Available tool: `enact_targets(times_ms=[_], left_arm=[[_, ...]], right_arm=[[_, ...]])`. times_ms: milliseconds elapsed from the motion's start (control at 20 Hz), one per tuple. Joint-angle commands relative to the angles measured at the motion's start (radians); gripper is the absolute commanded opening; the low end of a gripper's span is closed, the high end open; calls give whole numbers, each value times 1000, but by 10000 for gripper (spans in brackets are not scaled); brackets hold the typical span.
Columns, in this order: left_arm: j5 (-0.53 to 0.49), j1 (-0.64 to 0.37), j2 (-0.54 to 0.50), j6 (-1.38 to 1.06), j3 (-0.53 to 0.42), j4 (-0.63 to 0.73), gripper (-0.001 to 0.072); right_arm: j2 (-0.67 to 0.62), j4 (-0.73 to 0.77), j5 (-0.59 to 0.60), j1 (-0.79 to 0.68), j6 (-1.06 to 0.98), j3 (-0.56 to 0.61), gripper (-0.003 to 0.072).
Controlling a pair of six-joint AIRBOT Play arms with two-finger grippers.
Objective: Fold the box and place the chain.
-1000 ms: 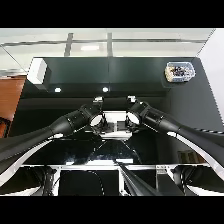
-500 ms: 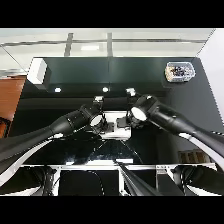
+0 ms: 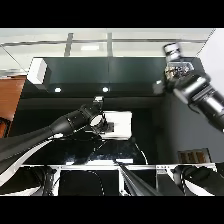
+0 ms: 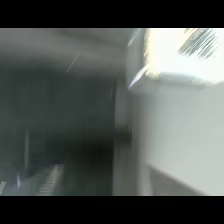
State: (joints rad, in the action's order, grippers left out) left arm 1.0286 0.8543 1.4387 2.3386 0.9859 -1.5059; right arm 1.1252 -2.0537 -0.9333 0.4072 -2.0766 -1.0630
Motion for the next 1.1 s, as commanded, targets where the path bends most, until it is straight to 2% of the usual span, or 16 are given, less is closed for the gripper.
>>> enact_targets(times_ms=[0,100,250,400,550,600,650,950,1050], left_arm=[[0,0,1,-1,0,-1,25],[-1,0,1,-1,0,-1,26],[-1,0,2,-1,0,-1,26],[1,0,2,-1,0,0,25],[0,0,2,-1,0,-1,25],[0,0,2,-1,0,0,26],[0,0,2,-1,0,-1,25],[0,0,2,-1,0,-1,25],[1,0,2,-1,0,-1,25]], right_arm=[[86,81,354,-245,-59,3,720],[213,166,364,-359,-53,-98,720],[437,267,285,-472,4,-336,720],[655,409,151,-526,89,-595,720],[858,431,-48,-542,127,-856,720],[906,434,-95,-546,126,-915,672],[950,442,-142,-551,126,-964,551],[1016,454,-160,-583,124,-985,548],[1017,468,-166,-584,135,-985,303]])
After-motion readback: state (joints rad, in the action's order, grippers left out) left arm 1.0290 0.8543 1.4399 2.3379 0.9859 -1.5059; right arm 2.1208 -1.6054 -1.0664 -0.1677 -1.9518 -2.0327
